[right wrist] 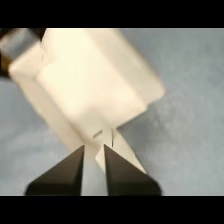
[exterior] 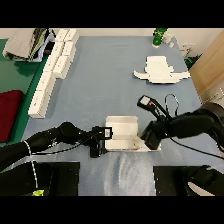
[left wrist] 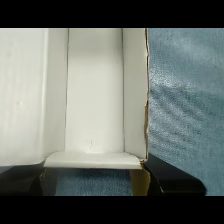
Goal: Fold the box.
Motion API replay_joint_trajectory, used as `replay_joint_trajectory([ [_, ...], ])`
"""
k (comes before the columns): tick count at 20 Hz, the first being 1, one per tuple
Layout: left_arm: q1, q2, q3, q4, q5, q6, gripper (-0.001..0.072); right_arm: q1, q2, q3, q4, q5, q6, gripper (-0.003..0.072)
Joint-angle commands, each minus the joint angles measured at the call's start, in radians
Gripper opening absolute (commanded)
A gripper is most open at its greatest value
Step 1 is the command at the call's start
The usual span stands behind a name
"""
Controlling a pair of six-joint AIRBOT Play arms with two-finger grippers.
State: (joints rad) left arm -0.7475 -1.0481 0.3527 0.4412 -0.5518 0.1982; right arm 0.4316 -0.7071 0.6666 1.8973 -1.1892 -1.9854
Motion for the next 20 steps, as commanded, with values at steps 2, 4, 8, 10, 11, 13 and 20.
replay_joint_trajectory([
  [2,0.000,0.001,0.000,0.000,0.000,-0.001,0.0603,0.001,0.101,-0.094,-0.085,-0.099,-0.151,0.0429],
  [4,0.000,0.001,0.000,0.000,0.000,-0.001,0.0603,0.010,0.074,-0.115,-0.129,-0.042,-0.200,0.0480],
  [8,0.000,0.001,0.000,0.000,0.000,-0.001,0.0603,0.092,-0.032,-0.166,-0.196,0.140,-0.325,0.0551],
  [10,0.000,0.001,0.000,0.000,0.000,-0.001,0.0603,0.116,-0.072,-0.195,-0.192,0.229,-0.366,0.0601],
  [11,0.000,0.001,0.000,0.000,0.000,-0.001,0.0603,0.122,-0.082,-0.202,-0.180,0.256,-0.379,0.0601],
  [13,0.000,0.001,0.000,0.000,0.000,-0.001,0.0603,0.140,-0.085,-0.209,-0.161,0.310,-0.392,0.0595],
  [20,0.000,0.001,0.000,0.000,0.000,-0.001,0.0603,0.144,-0.085,-0.213,-0.067,0.351,-0.415,0.0264],
])
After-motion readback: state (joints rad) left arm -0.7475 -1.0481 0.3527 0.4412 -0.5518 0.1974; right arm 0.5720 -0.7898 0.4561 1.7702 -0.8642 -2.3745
